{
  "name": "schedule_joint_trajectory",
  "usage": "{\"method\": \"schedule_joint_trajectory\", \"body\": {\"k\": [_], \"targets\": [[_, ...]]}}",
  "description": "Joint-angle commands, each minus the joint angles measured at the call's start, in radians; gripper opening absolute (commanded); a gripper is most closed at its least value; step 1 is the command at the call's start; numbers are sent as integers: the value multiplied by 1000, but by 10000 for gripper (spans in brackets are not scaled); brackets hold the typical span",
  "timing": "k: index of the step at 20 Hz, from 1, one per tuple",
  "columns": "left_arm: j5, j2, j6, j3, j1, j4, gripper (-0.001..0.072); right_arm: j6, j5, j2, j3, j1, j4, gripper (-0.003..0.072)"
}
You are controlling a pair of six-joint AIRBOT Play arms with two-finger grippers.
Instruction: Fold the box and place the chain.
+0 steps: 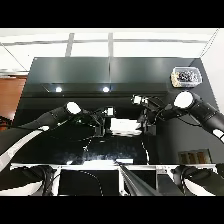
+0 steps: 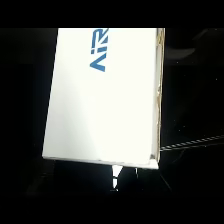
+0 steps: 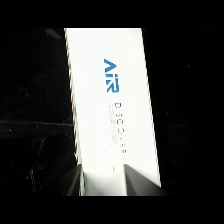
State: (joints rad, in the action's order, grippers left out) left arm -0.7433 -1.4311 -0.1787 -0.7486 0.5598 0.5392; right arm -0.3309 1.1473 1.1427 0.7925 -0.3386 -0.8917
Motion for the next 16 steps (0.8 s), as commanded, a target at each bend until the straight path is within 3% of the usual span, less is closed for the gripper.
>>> {"method": "schedule_joint_trajectory", "body": {"k": [1, 11, 16], "targets": [[2, 0, -1, 0, 0, 0, 383, -14, -7, -6, 1, 0, -3, 393], [2, 0, -1, 0, 0, 0, 383, -14, -50, 15, -8, -31, -10, 376], [2, 0, -1, 0, 0, 0, 383, -75, -50, 15, -8, -47, -83, 376]]}}
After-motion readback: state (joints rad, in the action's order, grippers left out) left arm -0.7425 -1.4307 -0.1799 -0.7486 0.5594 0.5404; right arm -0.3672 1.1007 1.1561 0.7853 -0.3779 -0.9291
